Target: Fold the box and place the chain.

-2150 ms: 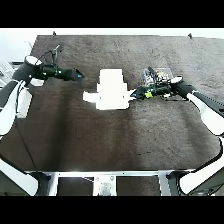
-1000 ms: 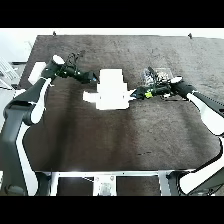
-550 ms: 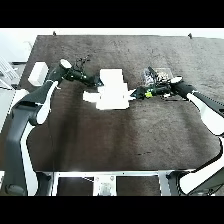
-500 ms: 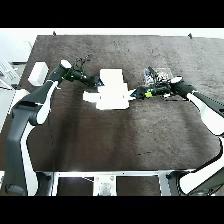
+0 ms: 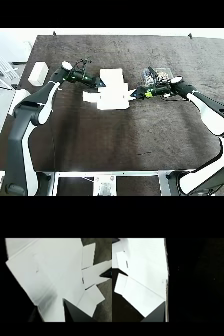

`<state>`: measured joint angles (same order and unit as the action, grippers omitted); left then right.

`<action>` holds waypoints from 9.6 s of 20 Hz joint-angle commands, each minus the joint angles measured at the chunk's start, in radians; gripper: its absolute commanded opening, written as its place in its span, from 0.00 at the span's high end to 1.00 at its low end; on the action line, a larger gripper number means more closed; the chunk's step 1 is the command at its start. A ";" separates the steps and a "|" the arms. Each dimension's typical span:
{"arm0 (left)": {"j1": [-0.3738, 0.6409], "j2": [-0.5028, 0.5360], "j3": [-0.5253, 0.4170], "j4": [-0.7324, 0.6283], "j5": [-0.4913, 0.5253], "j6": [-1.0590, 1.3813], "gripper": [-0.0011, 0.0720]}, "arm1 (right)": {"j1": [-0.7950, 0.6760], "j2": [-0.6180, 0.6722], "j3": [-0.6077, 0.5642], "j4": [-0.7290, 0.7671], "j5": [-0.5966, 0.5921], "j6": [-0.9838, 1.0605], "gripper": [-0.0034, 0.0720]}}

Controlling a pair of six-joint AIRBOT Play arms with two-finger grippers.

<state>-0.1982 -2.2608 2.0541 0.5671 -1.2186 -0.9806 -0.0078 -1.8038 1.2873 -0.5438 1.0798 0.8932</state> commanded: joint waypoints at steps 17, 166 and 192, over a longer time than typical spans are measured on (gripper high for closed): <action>0.003 -0.006 -0.008 -0.134 -0.106 0.402 0.96 | -0.107 0.044 -0.004 0.013 0.106 -0.040 0.52; -0.006 0.003 -0.212 -0.237 -0.079 1.223 0.95 | 0.019 0.196 -0.252 0.222 -0.158 -1.478 0.19; -0.005 0.003 -0.212 -0.238 -0.079 1.223 0.95 | -0.011 -0.045 -0.006 0.090 0.096 -1.360 0.19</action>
<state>-0.2039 -2.2581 1.8416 0.3294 -1.2984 0.2428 -0.0193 -1.8225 1.2476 -0.4202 1.1179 -0.5068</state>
